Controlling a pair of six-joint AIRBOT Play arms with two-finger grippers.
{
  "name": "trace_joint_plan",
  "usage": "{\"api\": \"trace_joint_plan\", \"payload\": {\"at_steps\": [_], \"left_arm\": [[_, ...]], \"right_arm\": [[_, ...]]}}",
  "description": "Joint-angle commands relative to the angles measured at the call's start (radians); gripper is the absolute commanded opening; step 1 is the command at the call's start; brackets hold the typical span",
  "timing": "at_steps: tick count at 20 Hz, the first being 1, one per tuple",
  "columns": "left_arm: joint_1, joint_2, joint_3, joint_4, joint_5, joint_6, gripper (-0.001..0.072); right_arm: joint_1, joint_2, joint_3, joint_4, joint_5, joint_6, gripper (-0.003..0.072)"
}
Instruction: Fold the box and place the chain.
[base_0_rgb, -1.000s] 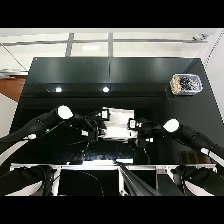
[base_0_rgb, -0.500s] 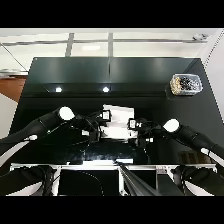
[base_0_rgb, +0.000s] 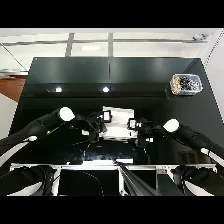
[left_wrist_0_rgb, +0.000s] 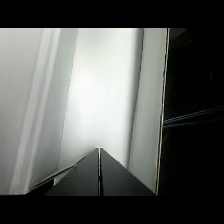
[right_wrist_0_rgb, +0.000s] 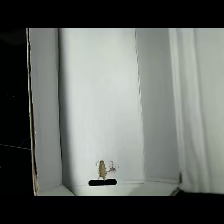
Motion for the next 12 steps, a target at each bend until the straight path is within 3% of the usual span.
{"api": "trace_joint_plan", "payload": {"at_steps": [1,8,12], "left_arm": [[0.02,0.061,0.001,0.067,0.006,-0.072,0.0031],[0.305,0.31,0.0,0.093,-0.008,-0.362,0.0031],[0.542,0.34,-0.006,0.093,-0.098,-0.805,0.0032]], "right_arm": [[0.001,0.0,0.0,0.0,0.002,-0.001,0.0411],[0.001,0.0,0.0,0.0,0.002,-0.001,0.0411],[0.001,0.0,0.0,0.0,0.002,-0.001,0.0411]]}}
